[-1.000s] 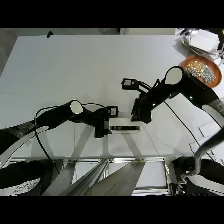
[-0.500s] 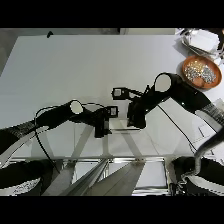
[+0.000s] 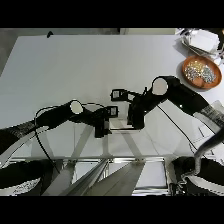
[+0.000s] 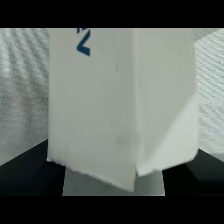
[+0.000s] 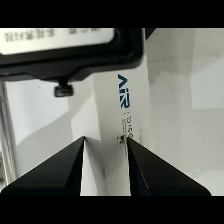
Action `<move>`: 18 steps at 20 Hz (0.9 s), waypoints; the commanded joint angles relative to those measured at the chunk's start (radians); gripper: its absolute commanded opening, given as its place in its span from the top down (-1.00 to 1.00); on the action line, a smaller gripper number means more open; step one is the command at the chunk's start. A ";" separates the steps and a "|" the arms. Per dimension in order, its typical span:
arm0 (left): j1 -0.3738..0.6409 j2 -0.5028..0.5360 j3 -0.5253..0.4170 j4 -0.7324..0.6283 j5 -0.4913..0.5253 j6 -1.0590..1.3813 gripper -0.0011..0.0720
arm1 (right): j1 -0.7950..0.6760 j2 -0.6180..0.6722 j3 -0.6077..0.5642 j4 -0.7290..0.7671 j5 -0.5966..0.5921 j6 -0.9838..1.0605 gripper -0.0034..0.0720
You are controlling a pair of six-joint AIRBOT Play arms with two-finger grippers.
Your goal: Fold the box and place the chain.
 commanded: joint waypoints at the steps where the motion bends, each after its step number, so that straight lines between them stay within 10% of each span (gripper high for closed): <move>1: 0.000 0.001 0.000 0.001 0.001 0.001 0.19 | 0.007 0.001 -0.001 -0.016 -0.011 0.027 0.24; 18: 0.000 0.001 0.000 0.001 0.001 0.001 0.19 | 0.040 0.001 -0.077 -0.039 -0.065 0.051 0.33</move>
